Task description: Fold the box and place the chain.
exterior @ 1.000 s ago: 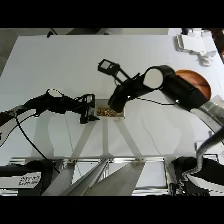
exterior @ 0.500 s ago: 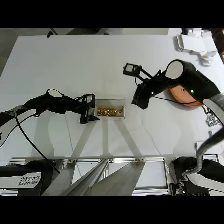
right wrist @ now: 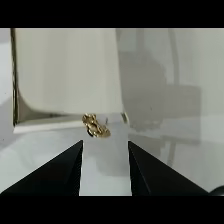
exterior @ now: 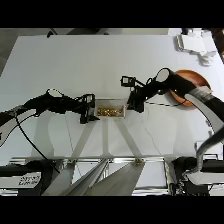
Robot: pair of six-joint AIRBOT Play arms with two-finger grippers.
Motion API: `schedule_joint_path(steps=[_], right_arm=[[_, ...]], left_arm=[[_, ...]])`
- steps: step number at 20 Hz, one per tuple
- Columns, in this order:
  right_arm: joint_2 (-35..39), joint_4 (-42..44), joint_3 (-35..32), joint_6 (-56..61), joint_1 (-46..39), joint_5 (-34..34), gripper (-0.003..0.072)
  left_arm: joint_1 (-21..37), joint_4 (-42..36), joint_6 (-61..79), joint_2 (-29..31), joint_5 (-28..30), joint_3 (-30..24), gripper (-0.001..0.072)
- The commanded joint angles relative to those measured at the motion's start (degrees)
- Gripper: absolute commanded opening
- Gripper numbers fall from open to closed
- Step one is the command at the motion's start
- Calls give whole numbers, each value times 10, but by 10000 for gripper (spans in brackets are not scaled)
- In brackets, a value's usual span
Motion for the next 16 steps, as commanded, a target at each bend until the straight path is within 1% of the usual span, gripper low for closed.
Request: schedule_joint_path(steps=[1, 2, 3, 4, 7, 9, 12, 14, 16], right_arm=[[-13, 17, 0, -19, 13, -19, 283], [-13, 17, 0, -19, 14, -21, 212], [-13, 16, 0, -19, 15, -21, 103], [-13, 10, 0, -16, 15, -19, 19], [-12, -23, 0, 16, 16, 7, 8], [-3, -67, 0, 80, 19, 27, 7], [31, -148, 0, 186, 35, 37, 7], [57, -159, 9, 223, 51, 69, 7], [69, -150, 38, 247, 69, 110, 7]], left_arm=[[0, 0, 0, 0, 0, 0, 277], [0, 0, 0, 0, 0, 0, 277], [0, 0, 0, 0, 0, 0, 277], [0, 0, 0, 0, 0, 0, 277], [0, 0, 0, 0, 0, 0, 277], [0, 0, 0, 0, 0, 0, 277], [0, 0, 0, 0, 0, 0, 277], [0, 0, 0, 0, 0, 0, 277], [0, 0, 0, 0, 0, 0, 277]])
